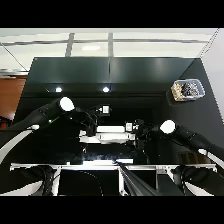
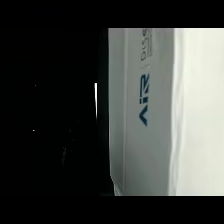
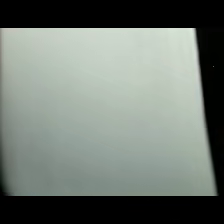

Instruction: Fold the box and place the chain.

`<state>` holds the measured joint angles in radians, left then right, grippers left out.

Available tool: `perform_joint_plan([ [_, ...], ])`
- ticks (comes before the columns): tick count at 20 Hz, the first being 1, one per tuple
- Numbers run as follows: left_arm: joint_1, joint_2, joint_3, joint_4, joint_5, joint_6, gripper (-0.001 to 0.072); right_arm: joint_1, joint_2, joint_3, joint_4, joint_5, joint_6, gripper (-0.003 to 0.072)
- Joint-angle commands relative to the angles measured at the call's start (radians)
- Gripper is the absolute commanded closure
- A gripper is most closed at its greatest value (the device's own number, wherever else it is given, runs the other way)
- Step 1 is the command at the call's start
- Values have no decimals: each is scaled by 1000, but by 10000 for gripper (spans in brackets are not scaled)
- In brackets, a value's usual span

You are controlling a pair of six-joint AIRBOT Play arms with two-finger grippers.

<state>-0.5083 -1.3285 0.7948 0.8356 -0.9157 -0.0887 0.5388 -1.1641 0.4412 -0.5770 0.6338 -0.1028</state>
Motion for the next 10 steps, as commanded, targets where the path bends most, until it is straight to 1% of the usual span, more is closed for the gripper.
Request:
perform_joint_plan([
  [1,1,80,47,172,-61,-163,225,1,0,0,-3,1,1,379],
  [3,1,159,64,311,-140,-325,228,2,0,0,-3,1,1,379],
  [4,1,195,66,356,-188,-400,268,1,0,0,-3,1,1,380],
  [6,1,258,66,397,-322,-525,677,1,0,0,-3,1,1,380],
  [7,1,273,61,387,-377,-558,682,2,0,0,-4,1,1,380],
  [8,-2,277,46,345,-414,-638,681,2,0,0,-4,2,1,380],
  [9,-11,276,20,268,-432,-716,681,2,0,0,-4,2,1,380],
  [10,-27,275,-15,183,-423,-747,681,2,0,0,-4,2,1,380],
])
